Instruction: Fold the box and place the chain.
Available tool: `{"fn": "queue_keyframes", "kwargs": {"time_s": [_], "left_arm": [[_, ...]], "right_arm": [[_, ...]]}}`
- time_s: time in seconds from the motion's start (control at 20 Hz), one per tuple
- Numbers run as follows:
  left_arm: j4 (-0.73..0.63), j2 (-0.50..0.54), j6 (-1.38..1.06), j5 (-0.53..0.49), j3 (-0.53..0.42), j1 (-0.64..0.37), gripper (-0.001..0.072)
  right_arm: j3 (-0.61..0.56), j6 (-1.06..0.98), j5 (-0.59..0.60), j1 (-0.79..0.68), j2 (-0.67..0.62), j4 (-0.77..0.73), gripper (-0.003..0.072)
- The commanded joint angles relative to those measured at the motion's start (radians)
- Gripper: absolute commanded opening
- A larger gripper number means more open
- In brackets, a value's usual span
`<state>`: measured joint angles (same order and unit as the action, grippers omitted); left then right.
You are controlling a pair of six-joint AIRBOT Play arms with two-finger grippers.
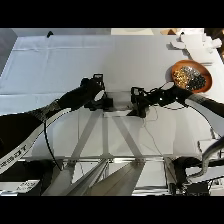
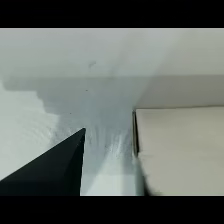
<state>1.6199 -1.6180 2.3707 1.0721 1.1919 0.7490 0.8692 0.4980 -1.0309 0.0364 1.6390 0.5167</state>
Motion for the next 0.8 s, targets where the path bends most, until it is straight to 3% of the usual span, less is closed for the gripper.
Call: {"fn": "queue_keyframes", "kwargs": {"time_s": [0.0,0.1,0.2,0.35,0.45,0.55,0.75], "left_arm": [[-0.009,-0.001,0.085,-0.026,0.001,0.001,0.0381],[-0.012,-0.002,0.105,-0.021,0.001,0.001,0.0380],[-0.011,-0.002,0.110,-0.022,0.001,0.001,0.0263],[-0.024,-0.010,0.109,-0.020,0.001,0.001,0.0249],[-0.060,-0.024,0.108,-0.021,0.001,0.002,0.0155],[-0.071,-0.034,0.105,-0.020,0.001,0.007,0.0015],[-0.075,-0.035,0.094,-0.020,0.001,0.007,0.0008]], "right_arm": [[0.000,0.000,-0.002,0.000,0.000,0.002,0.0398],[0.000,0.000,-0.002,0.000,0.000,0.002,0.0398],[0.000,0.000,-0.002,0.000,0.000,0.002,0.0398],[0.000,0.000,-0.002,0.000,0.000,0.002,0.0398],[0.000,0.000,-0.001,0.000,0.000,0.002,0.0398],[0.000,0.000,-0.001,0.000,0.000,0.002,0.0398],[0.000,0.000,-0.001,0.000,0.000,0.002,0.0398]]}}
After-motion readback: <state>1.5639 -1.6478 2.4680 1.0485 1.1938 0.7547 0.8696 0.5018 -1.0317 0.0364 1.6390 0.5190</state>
